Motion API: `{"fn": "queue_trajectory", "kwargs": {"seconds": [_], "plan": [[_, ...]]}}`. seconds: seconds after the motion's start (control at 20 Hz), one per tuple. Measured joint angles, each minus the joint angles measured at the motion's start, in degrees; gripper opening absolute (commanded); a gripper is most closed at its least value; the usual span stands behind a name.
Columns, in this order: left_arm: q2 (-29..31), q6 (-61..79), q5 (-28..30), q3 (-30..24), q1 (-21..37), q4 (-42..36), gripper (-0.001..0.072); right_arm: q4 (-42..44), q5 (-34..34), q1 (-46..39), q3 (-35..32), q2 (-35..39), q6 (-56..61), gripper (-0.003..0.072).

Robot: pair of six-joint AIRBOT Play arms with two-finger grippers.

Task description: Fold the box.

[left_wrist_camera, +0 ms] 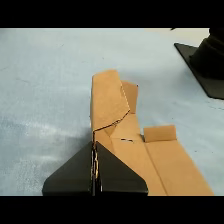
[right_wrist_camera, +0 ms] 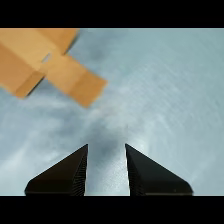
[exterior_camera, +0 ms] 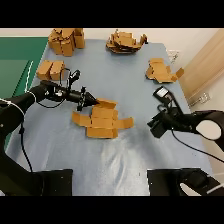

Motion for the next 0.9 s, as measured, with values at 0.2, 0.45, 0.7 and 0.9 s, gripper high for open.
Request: {"fn": "queue_trajectory", "kwargs": {"seconds": [0.2, 0.45, 0.7, 0.9], "plan": [[2.4, 4.1, 1.9, -3.9, 0.0, -1.4, 0.0012, -3.3, 2.9, 12.7, -0.4, 0.0, -6.1, 0.039], [3.9, 7.0, 3.8, -5.2, 0.0, -2.6, 0.0014, -5.1, -1.4, 26.9, -3.4, -6.0, -8.9, 0.0595], [4.2, 7.5, 3.8, -5.6, 0.0, -2.6, 0.0015, -7.5, -18.0, 32.4, -5.0, -17.4, -8.7, 0.0595], [4.3, 7.4, 3.0, -5.7, 0.0, -1.0, 0.0016, -13.0, -30.2, 33.1, -5.2, -25.5, -7.9, 0.0595]]}}
